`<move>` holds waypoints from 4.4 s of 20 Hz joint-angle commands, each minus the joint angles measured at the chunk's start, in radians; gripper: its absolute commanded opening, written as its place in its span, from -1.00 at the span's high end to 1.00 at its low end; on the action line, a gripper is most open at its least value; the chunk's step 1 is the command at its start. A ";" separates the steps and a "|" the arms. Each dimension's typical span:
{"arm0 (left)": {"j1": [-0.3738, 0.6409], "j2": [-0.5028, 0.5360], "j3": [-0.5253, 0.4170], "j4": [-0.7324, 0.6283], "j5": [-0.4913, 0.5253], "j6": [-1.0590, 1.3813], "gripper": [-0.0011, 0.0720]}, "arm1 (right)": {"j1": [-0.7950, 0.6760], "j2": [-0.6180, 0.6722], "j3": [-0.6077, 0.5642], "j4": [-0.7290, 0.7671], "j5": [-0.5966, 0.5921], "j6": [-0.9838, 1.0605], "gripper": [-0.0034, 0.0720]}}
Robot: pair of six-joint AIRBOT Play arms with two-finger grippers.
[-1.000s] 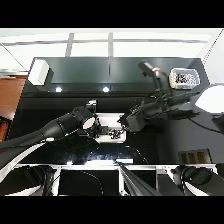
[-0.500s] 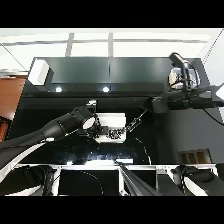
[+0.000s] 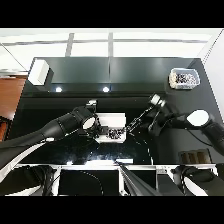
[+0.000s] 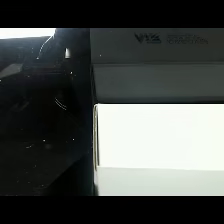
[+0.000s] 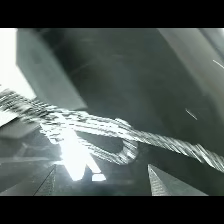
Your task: Fold the box and place the chain.
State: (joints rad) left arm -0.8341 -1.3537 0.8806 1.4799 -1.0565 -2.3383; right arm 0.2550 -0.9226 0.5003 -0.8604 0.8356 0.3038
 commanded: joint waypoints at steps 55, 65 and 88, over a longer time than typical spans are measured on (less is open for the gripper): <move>0.000 0.000 0.001 0.001 0.001 0.000 0.89 | 0.161 -0.008 -0.128 0.079 -0.220 -0.227 -0.96; 0.000 0.000 0.001 0.000 0.000 0.000 0.89 | 0.177 -0.182 -0.089 0.146 -0.277 -0.372 -0.95; 0.000 0.000 0.001 0.000 0.001 0.000 0.89 | 0.231 0.278 0.269 -0.125 0.227 0.456 0.82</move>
State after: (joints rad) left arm -0.8341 -1.3537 0.8806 1.4796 -1.0557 -2.3383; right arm 0.4854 -0.7143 0.6460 -0.9657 0.8944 0.5976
